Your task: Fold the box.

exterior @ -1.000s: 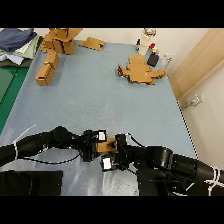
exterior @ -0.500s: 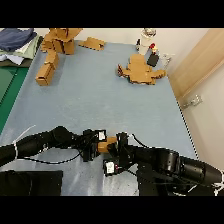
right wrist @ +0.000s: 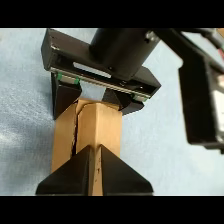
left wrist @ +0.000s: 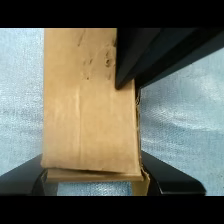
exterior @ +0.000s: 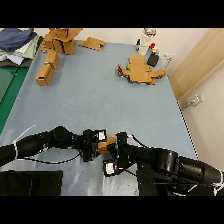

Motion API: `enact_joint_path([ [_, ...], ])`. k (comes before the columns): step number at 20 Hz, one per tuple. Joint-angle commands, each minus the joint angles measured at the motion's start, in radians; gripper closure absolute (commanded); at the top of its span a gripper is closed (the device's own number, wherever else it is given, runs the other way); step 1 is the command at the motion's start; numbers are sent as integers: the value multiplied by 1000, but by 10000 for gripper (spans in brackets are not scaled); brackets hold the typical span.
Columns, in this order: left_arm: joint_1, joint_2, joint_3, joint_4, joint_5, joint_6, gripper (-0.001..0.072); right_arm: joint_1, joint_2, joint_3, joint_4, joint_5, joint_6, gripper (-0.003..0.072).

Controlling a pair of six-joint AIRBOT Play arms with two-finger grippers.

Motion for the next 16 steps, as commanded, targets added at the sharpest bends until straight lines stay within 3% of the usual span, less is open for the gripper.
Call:
enact_joint_path([
  [1,0,0,0,0,0,0,183,1,-8,0,43,7,0,587],
  [14,0,0,0,0,0,0,183,1,-81,0,156,-9,-4,586],
  [15,0,0,0,0,0,0,183,1,-65,3,154,-10,-4,581],
  [16,0,0,0,0,0,0,183,1,-40,5,147,-14,-4,527],
])
